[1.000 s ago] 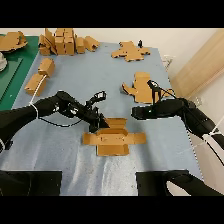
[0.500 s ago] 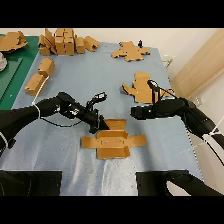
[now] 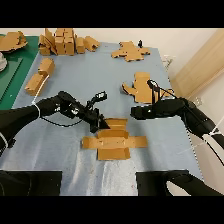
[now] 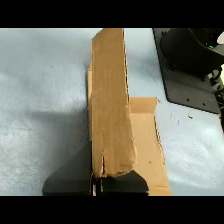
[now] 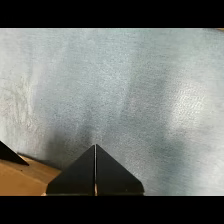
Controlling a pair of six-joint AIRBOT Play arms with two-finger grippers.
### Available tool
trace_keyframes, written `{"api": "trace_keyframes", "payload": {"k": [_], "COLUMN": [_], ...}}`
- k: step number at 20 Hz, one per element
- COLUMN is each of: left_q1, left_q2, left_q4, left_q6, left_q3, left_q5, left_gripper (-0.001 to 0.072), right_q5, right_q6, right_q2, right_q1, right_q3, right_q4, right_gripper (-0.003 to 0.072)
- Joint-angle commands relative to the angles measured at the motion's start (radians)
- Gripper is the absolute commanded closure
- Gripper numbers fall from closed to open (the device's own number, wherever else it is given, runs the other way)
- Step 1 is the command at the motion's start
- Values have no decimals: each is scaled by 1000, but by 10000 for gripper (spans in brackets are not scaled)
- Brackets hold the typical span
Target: Fold the box.
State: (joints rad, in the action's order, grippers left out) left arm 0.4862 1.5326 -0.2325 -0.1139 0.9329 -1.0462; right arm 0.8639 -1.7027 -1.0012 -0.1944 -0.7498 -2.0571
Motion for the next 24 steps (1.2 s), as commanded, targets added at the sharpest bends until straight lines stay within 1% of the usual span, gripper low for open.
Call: {"api": "trace_keyframes", "payload": {"k": [1, 4, 7, 10, 14, 17, 24], "left_q1": [-1, 1, -1, 8, 24, 26, 26], "left_q2": [-33, -35, -35, -35, -35, -35, -35], "left_q4": [0, 0, -15, -15, -23, -23, -23], "left_q6": [-43, -57, -74, -73, -72, -48, -30], "left_q3": [8, 2, 1, 0, -14, -23, -39], "left_q5": [84, 78, 135, 118, 120, 74, 51], "left_gripper": [698, 698, 698, 698, 698, 697, 697], "right_q5": [0, 0, -1, -5, -10, -10, -10], "right_q6": [0, 0, 0, 0, 0, 0, 0], "right_q2": [1, 1, 1, 1, 1, 1, 1], "right_q1": [-1, -1, -1, -1, -1, -1, -1], "right_q3": [0, 0, 0, 0, 0, 0, 0], "right_q4": [-1, -1, -1, -1, -5, -5, -10], "right_gripper": [684, 684, 684, 684, 684, 684, 684]}}
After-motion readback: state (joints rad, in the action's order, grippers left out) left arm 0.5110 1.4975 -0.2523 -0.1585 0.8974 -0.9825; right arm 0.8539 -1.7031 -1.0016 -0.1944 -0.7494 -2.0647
